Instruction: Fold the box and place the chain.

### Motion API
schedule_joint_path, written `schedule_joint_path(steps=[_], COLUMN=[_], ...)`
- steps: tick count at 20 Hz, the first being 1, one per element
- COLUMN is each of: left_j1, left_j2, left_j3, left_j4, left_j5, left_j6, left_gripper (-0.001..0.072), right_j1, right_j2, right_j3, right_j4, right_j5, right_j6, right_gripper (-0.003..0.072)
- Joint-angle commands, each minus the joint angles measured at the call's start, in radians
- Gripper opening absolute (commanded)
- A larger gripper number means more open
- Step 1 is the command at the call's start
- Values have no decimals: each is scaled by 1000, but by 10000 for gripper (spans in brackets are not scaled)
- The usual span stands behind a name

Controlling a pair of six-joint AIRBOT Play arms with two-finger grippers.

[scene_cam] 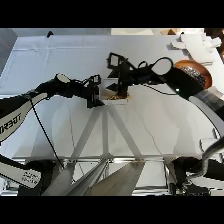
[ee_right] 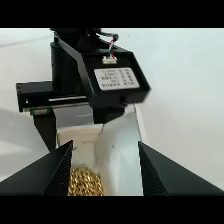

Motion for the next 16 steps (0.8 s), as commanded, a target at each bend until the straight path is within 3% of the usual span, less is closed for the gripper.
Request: schedule_joint_path(steps=[1, 5, 8, 16], left_j1=[0, 0, 0, 0], left_j2=[-1, -1, -1, -1], left_j3=[0, 0, 0, 0], left_j4=[0, 0, 0, 0], left_j5=[0, 0, 0, 0], left_j6=[0, 0, 0, 0], left_gripper=[113, 113, 113, 113], right_j1=[-97, -280, -388, -353], right_j2=[40, 23, -31, -264], right_j3=[0, -5, -13, -17], right_j4=[-3, -11, -26, -51], right_j5=[141, 327, 341, 365], right_j6=[3, -1, -26, -226], right_gripper=[422, 395, 400, 401])
